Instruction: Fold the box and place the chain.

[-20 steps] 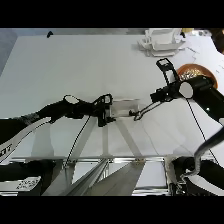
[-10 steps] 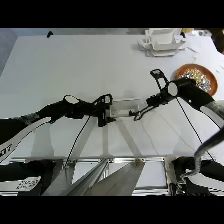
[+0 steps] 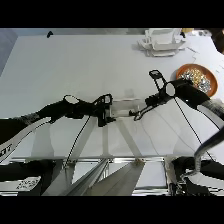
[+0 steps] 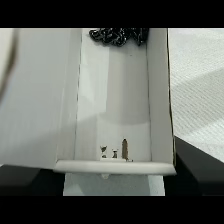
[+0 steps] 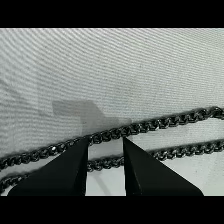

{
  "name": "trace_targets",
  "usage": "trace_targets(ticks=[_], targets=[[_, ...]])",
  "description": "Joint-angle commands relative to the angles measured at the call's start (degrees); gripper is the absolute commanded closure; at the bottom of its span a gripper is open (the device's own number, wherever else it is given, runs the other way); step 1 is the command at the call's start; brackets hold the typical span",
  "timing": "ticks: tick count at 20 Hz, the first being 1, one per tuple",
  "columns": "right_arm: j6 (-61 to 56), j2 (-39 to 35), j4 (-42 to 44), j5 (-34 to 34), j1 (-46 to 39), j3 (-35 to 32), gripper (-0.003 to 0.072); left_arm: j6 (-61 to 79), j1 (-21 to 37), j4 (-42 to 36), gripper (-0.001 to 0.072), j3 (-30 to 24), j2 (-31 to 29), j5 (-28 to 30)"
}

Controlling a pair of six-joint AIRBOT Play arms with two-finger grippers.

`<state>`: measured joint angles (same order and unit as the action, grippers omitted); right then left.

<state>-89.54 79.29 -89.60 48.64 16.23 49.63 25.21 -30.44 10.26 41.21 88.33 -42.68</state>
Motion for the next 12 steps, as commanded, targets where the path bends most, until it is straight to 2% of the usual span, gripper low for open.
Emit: trace_targets(ticks=[1, 3, 10, 11, 12], targets=[[0.00, 0.09, 0.00, -0.74, 0.02, 0.02, 0.0452, 0.02, 0.00, 0.02, 0.0457, 0.04, -0.04, 0.02], [0.00, 0.15, 0.00, -0.17, 0.02, 0.02, 0.0514, 0.02, 0.00, 0.02, 0.0457, 0.04, -0.04, 0.02], [0.00, 2.05, -0.17, 1.18, 0.02, 0.02, 0.0511, 0.02, 0.00, 0.02, 0.0457, 0.04, -0.04, 0.02], [0.02, 2.08, -0.24, 0.79, 0.02, 0.02, 0.0533, 0.00, 0.00, 0.02, 0.0457, 0.04, -0.04, 0.02], [0.04, 2.08, -0.42, 0.85, 0.02, 0.02, 0.0656, 0.02, -0.02, 0.02, 0.0457, 0.04, -0.04, 0.02]])
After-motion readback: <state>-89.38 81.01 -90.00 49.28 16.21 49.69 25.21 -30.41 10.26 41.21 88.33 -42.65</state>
